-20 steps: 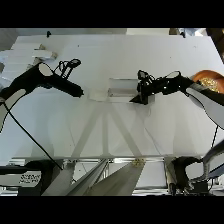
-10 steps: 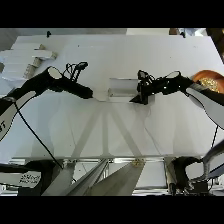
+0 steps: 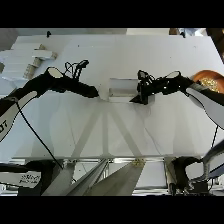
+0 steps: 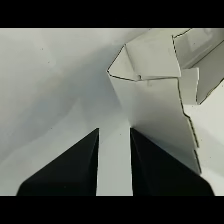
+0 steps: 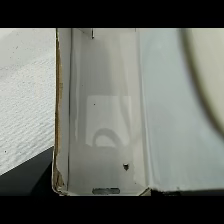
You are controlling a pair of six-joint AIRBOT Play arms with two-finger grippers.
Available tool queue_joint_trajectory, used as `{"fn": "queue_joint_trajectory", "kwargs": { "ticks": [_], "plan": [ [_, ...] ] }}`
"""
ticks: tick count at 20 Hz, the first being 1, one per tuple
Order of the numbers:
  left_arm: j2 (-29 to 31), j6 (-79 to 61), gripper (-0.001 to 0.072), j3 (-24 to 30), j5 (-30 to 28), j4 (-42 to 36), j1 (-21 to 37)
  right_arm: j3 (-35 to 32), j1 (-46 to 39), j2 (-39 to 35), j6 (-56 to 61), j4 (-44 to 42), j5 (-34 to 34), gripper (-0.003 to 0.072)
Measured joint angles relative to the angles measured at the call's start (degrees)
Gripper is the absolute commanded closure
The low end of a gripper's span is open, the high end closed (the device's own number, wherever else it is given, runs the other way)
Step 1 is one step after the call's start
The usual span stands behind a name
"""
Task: Fold the box and place the chain.
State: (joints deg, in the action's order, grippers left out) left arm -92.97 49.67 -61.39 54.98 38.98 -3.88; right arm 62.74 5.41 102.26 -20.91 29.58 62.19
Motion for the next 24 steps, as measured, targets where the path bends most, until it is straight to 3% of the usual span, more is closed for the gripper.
{"fn": "queue_joint_trajectory", "kwargs": {
  "ticks": [3,17,18,19,24],
  "plan": [
    [-0.2,-0.4,0.0413,0.0,0.0,-0.9,0.0,0.0,0.0,0.0,0.0,0.0,0.0,0.0268],
    [-1.4,-9.9,0.0412,0.0,-0.7,-12.5,-3.4,0.0,0.0,0.0,0.0,0.0,0.0,0.0268],
    [-1.7,-10.1,0.0396,0.0,-0.9,-12.9,-3.7,0.0,0.0,0.0,0.0,0.0,0.0,0.0268],
    [-2.1,-10.5,0.0323,0.0,-1.1,-13.1,-4.0,0.0,0.0,0.0,0.0,0.1,-0.1,0.0268],
    [-3.0,-13.6,0.0304,0.0,-1.6,-13.8,-5.5,0.0,0.0,0.0,-0.1,0.2,0.0,0.0268]
  ]
}}
